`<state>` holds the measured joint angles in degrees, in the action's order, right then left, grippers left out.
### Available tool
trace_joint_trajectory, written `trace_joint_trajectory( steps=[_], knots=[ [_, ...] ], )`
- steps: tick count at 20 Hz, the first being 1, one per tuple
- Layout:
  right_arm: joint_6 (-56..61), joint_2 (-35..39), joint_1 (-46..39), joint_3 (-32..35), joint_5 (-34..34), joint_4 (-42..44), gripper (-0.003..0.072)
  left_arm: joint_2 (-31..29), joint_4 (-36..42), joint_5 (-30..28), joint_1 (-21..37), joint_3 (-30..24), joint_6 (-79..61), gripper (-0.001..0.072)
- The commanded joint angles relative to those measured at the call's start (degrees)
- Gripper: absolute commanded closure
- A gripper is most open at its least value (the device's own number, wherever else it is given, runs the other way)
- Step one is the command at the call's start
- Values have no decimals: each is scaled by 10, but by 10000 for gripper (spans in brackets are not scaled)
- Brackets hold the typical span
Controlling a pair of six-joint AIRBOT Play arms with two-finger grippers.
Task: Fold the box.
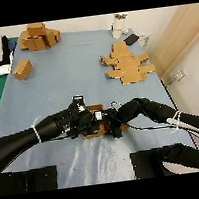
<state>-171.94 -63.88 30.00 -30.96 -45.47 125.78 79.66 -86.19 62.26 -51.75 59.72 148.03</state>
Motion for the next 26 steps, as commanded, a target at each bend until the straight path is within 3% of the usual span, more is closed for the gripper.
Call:
trace_joint_trajectory(
  steps=[1, 12, 17, 23, 26],
  knots=[
    [0, 0, 0, 0, -1, 0, 167, -2, 42, 17, 25, 14, -21, 94],
    [0, 0, 0, 0, -1, 0, 167, -14, 181, 82, 138, 18, -130, 94],
    [0, 0, 0, 0, -1, 0, 167, -16, 294, 81, 182, 18, -210, 95],
    [0, 0, 0, 0, -1, 0, 168, -16, 332, 94, 224, 18, -287, 121],
    [0, 0, 0, 0, -1, 0, 167, -17, 354, 144, 263, 17, -363, 121]
  ],
)
